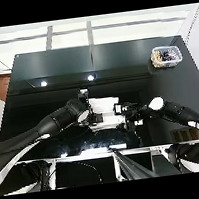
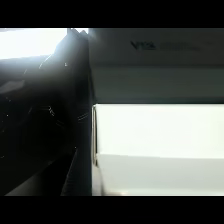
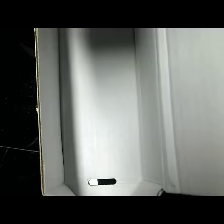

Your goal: Fold the box and place the chain.

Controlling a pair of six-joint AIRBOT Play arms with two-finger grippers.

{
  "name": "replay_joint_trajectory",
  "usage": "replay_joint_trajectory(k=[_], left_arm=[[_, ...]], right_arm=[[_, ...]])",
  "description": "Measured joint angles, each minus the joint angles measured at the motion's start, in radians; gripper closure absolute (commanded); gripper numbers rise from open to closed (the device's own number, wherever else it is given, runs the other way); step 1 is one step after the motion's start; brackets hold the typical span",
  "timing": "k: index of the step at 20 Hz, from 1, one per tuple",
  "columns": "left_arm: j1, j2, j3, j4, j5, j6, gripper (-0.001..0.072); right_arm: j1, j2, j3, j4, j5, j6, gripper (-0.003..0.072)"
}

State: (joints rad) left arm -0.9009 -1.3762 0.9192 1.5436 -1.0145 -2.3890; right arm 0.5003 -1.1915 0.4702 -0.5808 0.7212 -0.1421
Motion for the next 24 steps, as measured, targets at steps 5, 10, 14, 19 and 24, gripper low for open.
replay_joint_trajectory(k=[5,10,14,19,24], left_arm=[[-0.001,-0.005,0.001,-0.005,0.021,-0.001,0.0504],[0.0,-0.007,0.001,-0.005,0.022,-0.004,0.0684],[-0.003,-0.013,0.003,-0.008,0.02,-0.003,0.0683],[-0.004,-0.022,0.005,-0.019,0.0,0.0,0.0474],[-0.005,-0.018,0.024,-0.014,-0.016,0.0,0.032]], right_arm=[[0.0,0.0,0.0,0.0,0.0,0.0,0.028],[0.0,0.0,0.0,0.0,0.0,0.0,0.028],[0.0,0.0,0.0,0.0,0.0,0.0,0.028],[0.0,0.0,0.0,0.0,-0.001,-0.001,0.028],[0.0,0.0,0.0,0.0,0.0,-0.001,0.028]])
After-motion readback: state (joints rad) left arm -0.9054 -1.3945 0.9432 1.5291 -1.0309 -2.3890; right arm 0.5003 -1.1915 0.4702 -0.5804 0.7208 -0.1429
